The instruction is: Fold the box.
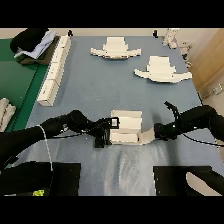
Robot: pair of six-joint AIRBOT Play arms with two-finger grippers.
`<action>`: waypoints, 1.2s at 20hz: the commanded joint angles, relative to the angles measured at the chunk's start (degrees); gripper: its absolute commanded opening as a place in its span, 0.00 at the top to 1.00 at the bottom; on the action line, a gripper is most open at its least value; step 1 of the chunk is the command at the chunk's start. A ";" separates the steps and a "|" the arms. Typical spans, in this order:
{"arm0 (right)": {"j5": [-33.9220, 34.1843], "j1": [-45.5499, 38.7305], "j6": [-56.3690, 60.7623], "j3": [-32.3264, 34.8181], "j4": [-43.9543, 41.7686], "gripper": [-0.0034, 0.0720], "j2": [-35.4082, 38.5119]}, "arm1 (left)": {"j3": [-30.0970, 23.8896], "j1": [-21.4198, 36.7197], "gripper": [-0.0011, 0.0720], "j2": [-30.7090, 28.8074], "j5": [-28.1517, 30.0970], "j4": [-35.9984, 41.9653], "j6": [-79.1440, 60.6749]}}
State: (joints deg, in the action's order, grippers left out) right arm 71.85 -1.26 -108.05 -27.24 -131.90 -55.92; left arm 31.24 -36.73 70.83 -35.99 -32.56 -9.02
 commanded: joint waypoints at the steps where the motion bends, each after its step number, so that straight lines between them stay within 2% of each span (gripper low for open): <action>1: 3.10 0.90 0.13 -2.38 -0.52 0.51 2.62 | 0.07 -0.02 0.40 -0.02 0.00 0.00 0.00; 4: 2.25 2.45 0.22 -2.49 -0.76 0.49 3.74 | 0.07 -0.02 0.40 -0.02 0.02 0.00 -0.02; 8: -4.28 8.87 1.36 -2.51 -0.87 0.49 3.72 | 0.07 -0.02 0.40 -0.02 0.00 0.00 0.00; 11: -7.98 13.22 6.69 -2.51 0.13 0.49 3.72 | 0.07 -0.02 0.40 -0.02 0.00 0.00 -0.02; 17: -11.87 24.13 24.00 -5.51 14.25 0.51 3.69 | 0.07 -0.02 0.40 -0.02 0.00 0.00 0.00; 24: -12.07 36.28 46.01 -10.45 28.81 0.51 1.40 | 0.07 -0.02 0.40 -0.02 0.00 0.00 0.00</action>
State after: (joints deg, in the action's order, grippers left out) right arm 60.29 30.48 -72.23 -35.90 -109.71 -53.54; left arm 31.24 -36.73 70.83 -35.99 -32.53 -9.02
